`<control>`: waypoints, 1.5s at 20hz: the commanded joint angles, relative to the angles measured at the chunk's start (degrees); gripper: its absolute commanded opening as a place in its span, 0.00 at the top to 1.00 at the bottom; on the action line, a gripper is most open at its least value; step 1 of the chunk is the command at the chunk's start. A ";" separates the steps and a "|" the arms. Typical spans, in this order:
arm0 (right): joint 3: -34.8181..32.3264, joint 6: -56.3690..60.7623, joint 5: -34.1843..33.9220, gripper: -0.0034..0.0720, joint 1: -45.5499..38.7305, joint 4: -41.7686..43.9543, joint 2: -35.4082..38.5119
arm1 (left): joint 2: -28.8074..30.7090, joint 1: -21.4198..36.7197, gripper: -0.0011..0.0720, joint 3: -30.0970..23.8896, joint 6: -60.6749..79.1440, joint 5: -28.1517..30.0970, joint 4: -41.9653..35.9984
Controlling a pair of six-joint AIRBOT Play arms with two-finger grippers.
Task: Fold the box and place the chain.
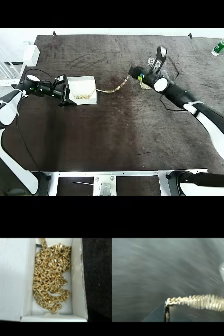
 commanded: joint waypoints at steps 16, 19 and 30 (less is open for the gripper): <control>20.57 -15.65 -8.31 0.94 22.10 -0.96 6.91 | 0.02 0.04 0.26 0.04 -0.50 0.04 -0.13; 28.37 -15.69 -8.28 0.94 22.71 -1.49 2.86 | 0.02 0.04 0.26 0.04 -0.50 0.09 -0.13; 33.64 -14.95 -5.92 0.94 22.91 -2.34 -4.20 | 0.00 0.04 0.26 0.04 -0.48 0.11 -0.15</control>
